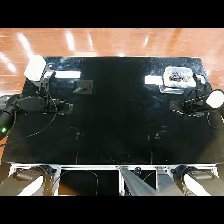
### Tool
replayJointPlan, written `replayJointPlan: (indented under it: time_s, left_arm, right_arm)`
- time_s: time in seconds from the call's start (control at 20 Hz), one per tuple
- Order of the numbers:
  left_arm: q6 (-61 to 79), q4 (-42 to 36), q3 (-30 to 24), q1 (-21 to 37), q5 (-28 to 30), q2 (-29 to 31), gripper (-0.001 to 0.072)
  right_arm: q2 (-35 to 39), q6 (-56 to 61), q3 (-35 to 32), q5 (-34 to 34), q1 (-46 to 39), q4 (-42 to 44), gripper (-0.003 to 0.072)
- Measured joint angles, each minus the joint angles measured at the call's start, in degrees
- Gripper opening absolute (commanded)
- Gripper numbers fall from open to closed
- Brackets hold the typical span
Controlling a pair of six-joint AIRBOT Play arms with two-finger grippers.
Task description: Fold the box and place the chain.
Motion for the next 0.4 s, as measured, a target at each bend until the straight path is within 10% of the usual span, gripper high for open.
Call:
replayJointPlan:
  time_s: [0.4]
  left_arm:
    - [-0.4, 0.3, 0.0, 0.2, -1.8, 0.0, 0.0016]
  right_arm:
    - [0.0, 0.1, 0.0, 0.0, -0.1, 0.2, 0.0032]
